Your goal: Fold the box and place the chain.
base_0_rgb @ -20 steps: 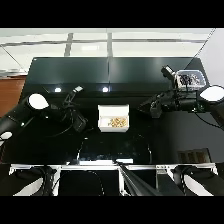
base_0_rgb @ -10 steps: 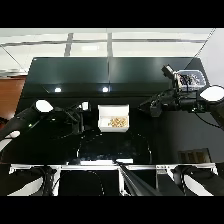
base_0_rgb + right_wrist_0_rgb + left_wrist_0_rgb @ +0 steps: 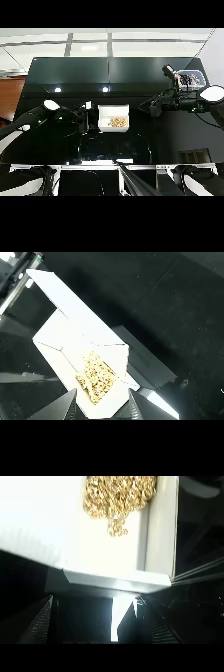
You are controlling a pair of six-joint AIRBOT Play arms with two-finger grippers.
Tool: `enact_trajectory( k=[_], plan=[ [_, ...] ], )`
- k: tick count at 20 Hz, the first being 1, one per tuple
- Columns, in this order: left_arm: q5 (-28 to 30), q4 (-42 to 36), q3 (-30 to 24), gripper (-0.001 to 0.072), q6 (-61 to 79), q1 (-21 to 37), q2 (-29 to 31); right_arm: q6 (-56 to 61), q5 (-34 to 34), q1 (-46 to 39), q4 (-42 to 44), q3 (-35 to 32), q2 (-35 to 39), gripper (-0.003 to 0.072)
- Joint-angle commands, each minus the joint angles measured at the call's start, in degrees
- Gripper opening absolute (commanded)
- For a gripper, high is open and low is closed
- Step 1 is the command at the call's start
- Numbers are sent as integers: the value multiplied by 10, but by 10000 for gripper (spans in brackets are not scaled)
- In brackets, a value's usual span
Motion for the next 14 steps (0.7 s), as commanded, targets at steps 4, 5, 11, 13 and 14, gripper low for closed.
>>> enact_trajectory(
  k=[4, 5, 11, 13, 14],
  plan=[
    [8, -18, 1, 709, 7, -29, -6, 9, -1, 0, 0, 0, 0, 387],
    [8, -19, 1, 709, 7, -32, -6, 9, 0, 0, 0, 0, 0, 388],
    [-10, 16, 1, 709, -27, -32, -6, 9, -1, 0, 0, 0, 0, 387],
    [-10, -19, 1, 709, -26, -37, -6, 9, -4, 0, 0, 0, 0, 387],
    [-3, -28, 1, 709, -26, -40, -6, 9, -5, 0, 0, 0, 0, 387]
  ],
)
